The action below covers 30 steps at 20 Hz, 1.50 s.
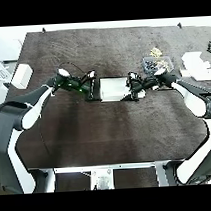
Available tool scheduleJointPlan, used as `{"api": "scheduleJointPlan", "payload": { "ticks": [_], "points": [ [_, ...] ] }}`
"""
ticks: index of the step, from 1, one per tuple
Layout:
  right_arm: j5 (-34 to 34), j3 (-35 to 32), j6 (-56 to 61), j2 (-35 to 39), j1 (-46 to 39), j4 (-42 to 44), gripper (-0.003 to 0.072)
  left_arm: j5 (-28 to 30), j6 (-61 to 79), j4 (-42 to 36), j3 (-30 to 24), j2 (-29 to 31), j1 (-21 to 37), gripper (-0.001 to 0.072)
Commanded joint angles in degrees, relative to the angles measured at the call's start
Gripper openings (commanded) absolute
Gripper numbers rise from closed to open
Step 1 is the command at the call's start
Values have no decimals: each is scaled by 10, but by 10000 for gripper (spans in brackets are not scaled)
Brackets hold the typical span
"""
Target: Fold the box and place the chain.
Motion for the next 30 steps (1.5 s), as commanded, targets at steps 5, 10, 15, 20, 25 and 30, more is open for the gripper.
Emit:
{"api": "scheduleJointPlan", "payload": {
  "ticks": [5,10,15,20,25,30],
  "points": [
    [-1,0,0,0,0,1,591,38,-1,-4,0,-5,-16,720],
    [-1,0,0,0,0,1,591,44,0,-12,0,-16,-16,720],
    [-1,0,0,0,0,1,591,51,0,-17,0,-18,-18,720],
    [-1,0,0,0,0,1,592,61,1,-30,0,-22,-19,713],
    [-1,0,0,0,0,1,591,64,1,-30,-1,-22,-18,713],
    [-1,0,0,0,0,1,592,64,7,-41,0,-27,-18,703]
  ]
}}
